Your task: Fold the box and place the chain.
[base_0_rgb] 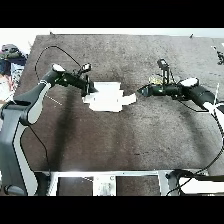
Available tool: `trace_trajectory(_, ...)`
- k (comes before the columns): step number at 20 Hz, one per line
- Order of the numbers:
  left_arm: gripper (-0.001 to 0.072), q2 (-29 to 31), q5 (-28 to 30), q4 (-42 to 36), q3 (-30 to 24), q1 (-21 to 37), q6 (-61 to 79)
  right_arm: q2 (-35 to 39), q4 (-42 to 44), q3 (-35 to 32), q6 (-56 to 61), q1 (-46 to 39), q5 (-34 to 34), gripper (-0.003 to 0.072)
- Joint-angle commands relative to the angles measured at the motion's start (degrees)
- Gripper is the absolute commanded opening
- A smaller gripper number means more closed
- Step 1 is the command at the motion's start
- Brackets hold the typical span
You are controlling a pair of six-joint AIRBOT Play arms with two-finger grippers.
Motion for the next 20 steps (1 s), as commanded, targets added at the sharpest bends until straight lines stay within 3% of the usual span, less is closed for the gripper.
trace_trajectory(1,0.0006,0.0,2.1,0.3,-0.1,-0.1,0.6,0.0,0.0,0.0,-2.9,0.0,-0.1,0.0236)
trace_trajectory(2,0.0006,-0.1,2.2,-0.1,-0.1,-0.1,0.6,0.0,0.0,0.0,-3.4,0.1,-0.1,0.0281)
trace_trajectory(3,0.0006,-0.1,2.5,-1.1,-0.1,-0.1,0.8,0.0,0.0,0.0,-3.4,0.2,-0.1,0.0452)
trace_trajectory(4,0.0006,-0.1,2.5,-3.3,-0.2,-0.1,2.1,0.0,0.0,0.0,-3.9,0.2,-0.1,0.0479)
trace_trajectory(10,0.0007,-0.1,3.6,-4.2,-2.1,-0.2,3.3,0.0,0.0,0.0,-9.9,1.1,-0.1,0.0482)
trace_trajectory(14,0.0011,-0.1,3.1,-2.0,-3.3,-0.1,3.3,0.0,0.0,0.0,-20.9,4.4,-0.3,0.0484)
trace_trajectory(15,0.0012,-0.1,3.0,-1.8,-3.3,-0.1,3.3,0.0,-0.5,0.0,-24.0,5.6,-0.4,0.0515)
trace_trajectory(16,0.0012,-0.1,3.0,-1.8,-3.3,-0.1,3.3,0.0,-1.2,0.0,-26.0,6.6,-0.7,0.0644)
trace_trajectory(20,0.0013,-0.1,3.1,-1.9,-3.3,-0.1,3.1,-0.6,-3.8,0.0,-33.6,10.8,-1.4,0.0669)
